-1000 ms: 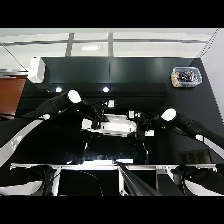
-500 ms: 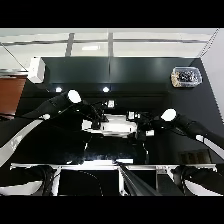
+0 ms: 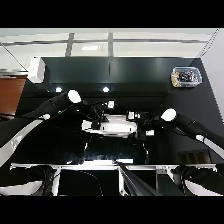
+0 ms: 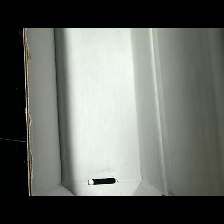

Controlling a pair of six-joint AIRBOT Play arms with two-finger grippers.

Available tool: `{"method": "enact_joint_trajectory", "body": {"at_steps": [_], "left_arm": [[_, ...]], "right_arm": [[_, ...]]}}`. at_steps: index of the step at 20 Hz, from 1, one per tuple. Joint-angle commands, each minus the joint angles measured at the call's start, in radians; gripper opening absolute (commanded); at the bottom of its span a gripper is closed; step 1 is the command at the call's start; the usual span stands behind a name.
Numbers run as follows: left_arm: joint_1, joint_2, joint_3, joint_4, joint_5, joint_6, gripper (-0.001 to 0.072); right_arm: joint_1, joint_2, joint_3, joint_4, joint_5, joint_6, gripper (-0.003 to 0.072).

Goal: Fold the box and place the chain.

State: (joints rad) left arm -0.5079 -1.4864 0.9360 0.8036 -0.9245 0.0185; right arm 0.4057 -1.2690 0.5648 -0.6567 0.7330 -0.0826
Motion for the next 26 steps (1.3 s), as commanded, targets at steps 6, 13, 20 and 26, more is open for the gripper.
{"method": "enact_joint_trajectory", "body": {"at_steps": [6, 13, 20, 26], "left_arm": [[0.000, 0.001, 0.001, 0.000, 0.000, 0.000, 0.0026], [0.000, 0.001, 0.001, 0.000, 0.000, 0.000, 0.0025], [0.000, 0.001, 0.001, 0.000, 0.000, 0.000, 0.0026], [0.006, 0.035, 0.002, 0.012, 0.000, -0.029, 0.0415]], "right_arm": [[-0.014, 0.008, 0.000, -0.005, -0.004, 0.011, 0.0667], [-0.002, 0.008, 0.000, -0.011, -0.020, 0.011, 0.0667], [-0.002, 0.006, 0.000, -0.014, -0.012, 0.011, 0.0404], [-0.002, 0.006, 0.000, -0.014, -0.012, 0.011, 0.0404]]}}
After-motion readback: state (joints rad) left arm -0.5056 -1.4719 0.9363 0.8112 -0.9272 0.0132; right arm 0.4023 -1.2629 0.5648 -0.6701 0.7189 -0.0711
